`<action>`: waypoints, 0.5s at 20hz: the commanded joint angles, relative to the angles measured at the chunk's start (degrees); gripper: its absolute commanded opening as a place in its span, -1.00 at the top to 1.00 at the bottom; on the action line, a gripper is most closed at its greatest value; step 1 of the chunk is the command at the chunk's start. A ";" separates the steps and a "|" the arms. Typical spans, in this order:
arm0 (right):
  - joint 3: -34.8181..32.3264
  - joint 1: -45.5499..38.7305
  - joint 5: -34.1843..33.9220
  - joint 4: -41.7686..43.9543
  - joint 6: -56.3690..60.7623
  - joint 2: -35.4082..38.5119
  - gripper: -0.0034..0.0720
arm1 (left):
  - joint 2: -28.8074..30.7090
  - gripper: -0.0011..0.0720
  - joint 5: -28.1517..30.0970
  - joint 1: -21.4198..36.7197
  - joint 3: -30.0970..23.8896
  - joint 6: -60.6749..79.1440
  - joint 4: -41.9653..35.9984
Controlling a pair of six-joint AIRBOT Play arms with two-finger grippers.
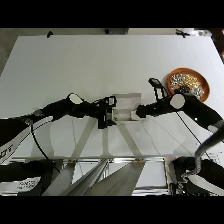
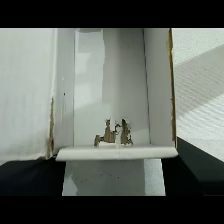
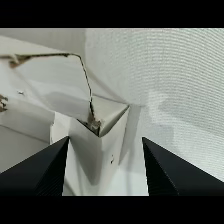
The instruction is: Fold the box and place the chain.
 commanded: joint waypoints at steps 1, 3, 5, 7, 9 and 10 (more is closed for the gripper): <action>0.02 1.88 -1.73 -1.46 0.31 0.00 -0.33 | 0.00 -0.03 0.00 0.00 -0.02 0.02 0.02; 0.02 4.13 -2.40 -3.67 0.35 0.00 -0.33 | 0.00 -0.03 0.00 0.00 -0.02 0.00 0.02; 0.02 5.95 -2.21 -5.16 0.46 0.00 -0.33 | 0.00 -0.03 0.00 0.00 -0.02 0.00 0.02; 0.02 7.58 -2.38 -6.99 2.40 -0.02 -0.33 | 0.00 -0.03 0.00 0.00 -0.02 0.02 0.02; 0.02 9.16 -2.43 -10.95 5.33 -0.39 -0.33 | 0.00 -0.03 0.00 0.00 -0.02 0.00 0.02; 0.17 9.99 -2.12 -13.64 6.73 -0.90 -0.33 | 0.00 -0.03 0.00 0.00 -0.02 0.02 0.02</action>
